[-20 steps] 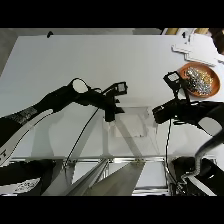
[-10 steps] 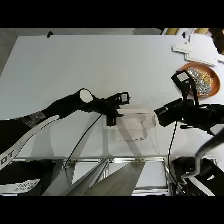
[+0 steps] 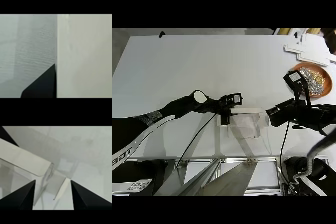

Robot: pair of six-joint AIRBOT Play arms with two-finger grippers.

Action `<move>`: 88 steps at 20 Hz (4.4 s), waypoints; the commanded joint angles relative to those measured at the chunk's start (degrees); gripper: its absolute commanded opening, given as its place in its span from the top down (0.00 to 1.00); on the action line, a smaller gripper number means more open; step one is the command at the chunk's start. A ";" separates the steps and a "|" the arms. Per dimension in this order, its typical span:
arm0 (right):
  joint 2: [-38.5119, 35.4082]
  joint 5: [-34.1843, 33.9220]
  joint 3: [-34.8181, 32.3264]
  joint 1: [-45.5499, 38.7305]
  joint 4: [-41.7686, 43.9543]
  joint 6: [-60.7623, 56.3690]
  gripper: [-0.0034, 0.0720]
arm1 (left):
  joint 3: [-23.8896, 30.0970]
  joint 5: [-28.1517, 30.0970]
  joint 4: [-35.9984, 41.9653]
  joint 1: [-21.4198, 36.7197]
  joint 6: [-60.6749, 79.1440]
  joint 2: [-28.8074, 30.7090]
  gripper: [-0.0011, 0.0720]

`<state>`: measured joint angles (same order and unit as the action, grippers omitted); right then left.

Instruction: Fold the box and place the chain.

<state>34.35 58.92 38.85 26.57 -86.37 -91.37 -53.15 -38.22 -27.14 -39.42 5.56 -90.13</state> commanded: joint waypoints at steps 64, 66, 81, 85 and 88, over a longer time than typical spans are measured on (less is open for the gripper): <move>8.76 -24.65 -18.60 -3.98 21.05 80.59 0.14 | -0.02 1.97 0.52 -0.09 1.95 -0.04 0.97; 9.35 -23.96 -18.60 -6.29 23.89 82.86 0.13 | -0.02 1.97 0.55 -0.09 1.92 -0.04 0.97; 20.31 -19.02 -18.60 -20.94 48.94 109.33 0.05 | -0.02 1.97 0.52 -0.09 1.95 -0.04 0.97; 25.27 -18.84 -18.03 -20.94 52.28 112.89 0.04 | -0.02 1.97 0.52 -0.09 1.95 -0.04 0.97; 29.29 -16.13 -15.50 -20.92 52.37 112.89 0.04 | -0.02 1.95 0.52 -0.09 1.95 -0.04 0.97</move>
<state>60.23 40.53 21.69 5.80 -35.53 19.86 -53.15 -36.18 -26.59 -39.46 7.51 -90.15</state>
